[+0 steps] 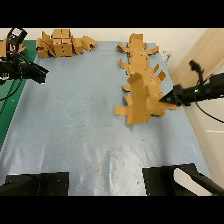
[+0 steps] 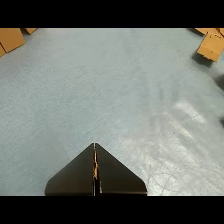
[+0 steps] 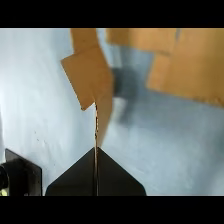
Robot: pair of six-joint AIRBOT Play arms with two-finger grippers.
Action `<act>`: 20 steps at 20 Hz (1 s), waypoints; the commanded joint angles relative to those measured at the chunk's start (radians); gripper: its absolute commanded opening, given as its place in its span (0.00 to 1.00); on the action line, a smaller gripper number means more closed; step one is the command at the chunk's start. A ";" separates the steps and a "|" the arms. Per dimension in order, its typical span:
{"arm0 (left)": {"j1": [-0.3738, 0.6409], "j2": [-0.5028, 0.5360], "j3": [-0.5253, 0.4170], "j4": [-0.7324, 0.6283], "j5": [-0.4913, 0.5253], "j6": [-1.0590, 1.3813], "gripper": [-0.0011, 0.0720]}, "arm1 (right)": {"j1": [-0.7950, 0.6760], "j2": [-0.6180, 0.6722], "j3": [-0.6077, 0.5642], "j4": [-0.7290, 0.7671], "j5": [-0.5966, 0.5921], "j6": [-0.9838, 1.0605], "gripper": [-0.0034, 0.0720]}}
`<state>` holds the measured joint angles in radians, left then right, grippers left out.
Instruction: Fold the box.
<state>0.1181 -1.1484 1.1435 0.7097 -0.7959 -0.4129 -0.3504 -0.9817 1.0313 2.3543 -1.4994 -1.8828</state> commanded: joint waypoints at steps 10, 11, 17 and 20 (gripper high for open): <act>0.000 -0.001 0.001 0.000 0.000 0.000 0.03 | 0.460 -0.038 0.043 0.159 0.172 0.248 0.05; 0.000 -0.001 0.000 0.000 0.000 0.000 0.03 | 0.491 -0.049 0.043 0.172 0.184 0.263 0.05; 0.000 -0.001 0.001 0.000 0.000 0.000 0.03 | 0.481 -0.120 0.040 -0.085 0.180 0.367 0.05; 0.000 -0.001 0.001 0.000 0.000 0.000 0.03 | 0.475 -0.165 0.022 -0.185 0.163 0.373 0.05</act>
<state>0.1181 -1.1484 1.1435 0.7094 -0.7959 -0.4133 0.1257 -1.1084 1.0660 2.2910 -1.3254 -1.5398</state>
